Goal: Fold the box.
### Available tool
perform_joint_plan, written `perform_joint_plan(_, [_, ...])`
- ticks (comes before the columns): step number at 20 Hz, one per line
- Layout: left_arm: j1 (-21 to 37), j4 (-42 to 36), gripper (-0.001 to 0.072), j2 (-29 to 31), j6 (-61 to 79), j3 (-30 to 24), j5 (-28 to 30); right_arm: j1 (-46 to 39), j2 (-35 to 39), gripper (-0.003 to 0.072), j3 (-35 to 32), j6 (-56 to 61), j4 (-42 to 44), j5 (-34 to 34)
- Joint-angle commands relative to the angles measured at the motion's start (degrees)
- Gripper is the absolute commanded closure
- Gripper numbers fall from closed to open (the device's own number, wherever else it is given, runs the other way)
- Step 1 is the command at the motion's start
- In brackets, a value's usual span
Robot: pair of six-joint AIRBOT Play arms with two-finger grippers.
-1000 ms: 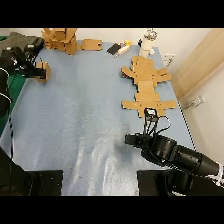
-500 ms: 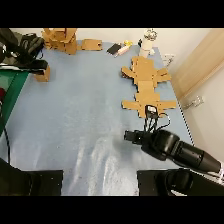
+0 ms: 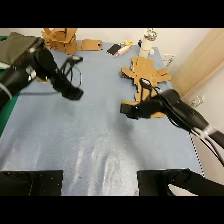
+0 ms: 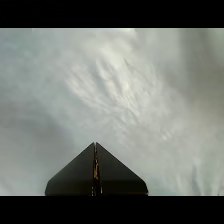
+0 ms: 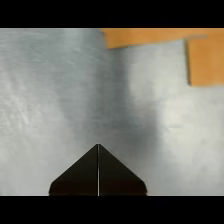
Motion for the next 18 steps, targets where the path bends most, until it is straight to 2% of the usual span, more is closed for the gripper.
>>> perform_joint_plan(1, [-6.3, 0.4, 0.0705, 7.0, -4.3, -14.3, 4.8, -1.2, -11.0, 0.0683, 8.3, -9.2, 7.8, -0.8])
perform_joint_plan(3, [-7.9, 0.4, 0.0705, 9.0, -5.6, -18.9, 6.6, -1.0, -14.6, 0.0683, 9.6, -9.9, 8.8, -0.7])
perform_joint_plan(5, [-8.6, 0.3, 0.0705, 10.4, -6.4, -20.9, 8.4, -1.1, -15.7, 0.0683, 9.9, -9.9, 8.7, -0.3])
perform_joint_plan(10, [-8.6, 0.1, 0.07, 10.6, -7.1, -21.1, 4.4, -1.1, -15.6, 0.0683, 9.9, -9.8, 9.7, -2.8])
perform_joint_plan(18, [-8.6, 0.1, 0.07, 10.6, -7.1, -21.1, 4.6, -1.1, -15.6, 0.0682, 9.9, -9.8, 9.5, -2.8])
